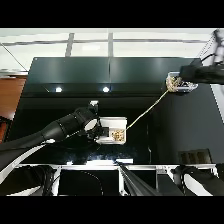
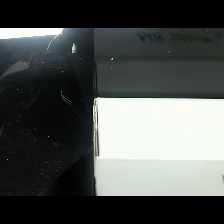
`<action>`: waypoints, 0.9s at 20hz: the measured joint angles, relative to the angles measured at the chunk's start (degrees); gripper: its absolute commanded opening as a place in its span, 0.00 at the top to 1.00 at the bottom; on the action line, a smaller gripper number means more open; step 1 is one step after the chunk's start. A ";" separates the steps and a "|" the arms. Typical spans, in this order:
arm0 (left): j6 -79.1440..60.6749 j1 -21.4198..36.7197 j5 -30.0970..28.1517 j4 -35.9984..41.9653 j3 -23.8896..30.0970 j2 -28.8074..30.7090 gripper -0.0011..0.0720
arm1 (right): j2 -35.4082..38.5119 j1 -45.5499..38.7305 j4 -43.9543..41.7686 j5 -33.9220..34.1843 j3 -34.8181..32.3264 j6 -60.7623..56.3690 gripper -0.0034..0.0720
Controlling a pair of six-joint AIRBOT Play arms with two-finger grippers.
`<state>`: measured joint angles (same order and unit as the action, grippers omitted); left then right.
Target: Fold the box and place the chain.
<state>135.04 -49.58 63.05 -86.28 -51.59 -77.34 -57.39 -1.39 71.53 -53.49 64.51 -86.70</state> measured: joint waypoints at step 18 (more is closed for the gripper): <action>0.00 -0.02 0.02 0.00 0.00 0.00 0.95 | 16.50 15.58 -30.60 -21.90 -2.97 10.62 0.95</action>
<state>135.04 -49.60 63.07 -86.28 -51.59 -77.34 -40.88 14.20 40.93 -75.40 61.54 -76.07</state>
